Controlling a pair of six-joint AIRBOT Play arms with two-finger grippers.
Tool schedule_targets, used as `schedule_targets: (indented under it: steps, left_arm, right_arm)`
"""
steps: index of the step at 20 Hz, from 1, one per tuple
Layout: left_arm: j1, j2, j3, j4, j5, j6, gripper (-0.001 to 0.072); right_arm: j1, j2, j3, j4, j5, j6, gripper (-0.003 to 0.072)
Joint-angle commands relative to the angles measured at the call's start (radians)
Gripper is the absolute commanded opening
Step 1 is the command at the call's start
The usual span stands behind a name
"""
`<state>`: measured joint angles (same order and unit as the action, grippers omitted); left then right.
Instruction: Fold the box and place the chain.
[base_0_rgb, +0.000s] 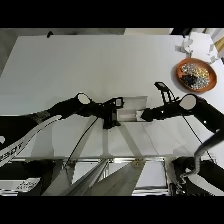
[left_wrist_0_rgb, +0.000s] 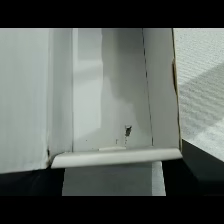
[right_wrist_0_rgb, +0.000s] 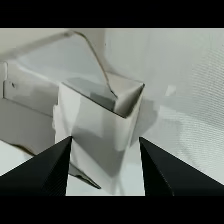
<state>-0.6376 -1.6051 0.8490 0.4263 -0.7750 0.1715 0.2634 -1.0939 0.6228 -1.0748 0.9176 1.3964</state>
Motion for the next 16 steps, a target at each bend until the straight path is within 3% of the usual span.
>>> schedule_targets:
  steps: [1, 6, 14, 16]
  left_arm:
    - [0.000, 0.001, -0.001, 0.000, 0.000, 0.000, 0.0207]
    - [0.000, 0.001, -0.001, 0.000, 0.000, 0.000, 0.0207]
    - [0.000, 0.001, -0.001, 0.000, 0.000, 0.000, 0.0207]
    - [0.000, 0.001, -0.001, 0.000, 0.000, 0.000, 0.0207]
  right_arm:
    - [0.108, -0.025, 0.094, -0.220, 0.035, 0.251, 0.0456]
    - [0.204, -0.111, 0.164, -0.351, 0.108, 0.444, 0.0457]
    - [0.311, -0.209, 0.190, -0.442, 0.076, 0.599, 0.0454]
    - [0.316, -0.209, 0.194, -0.459, 0.060, 0.623, 0.0388]
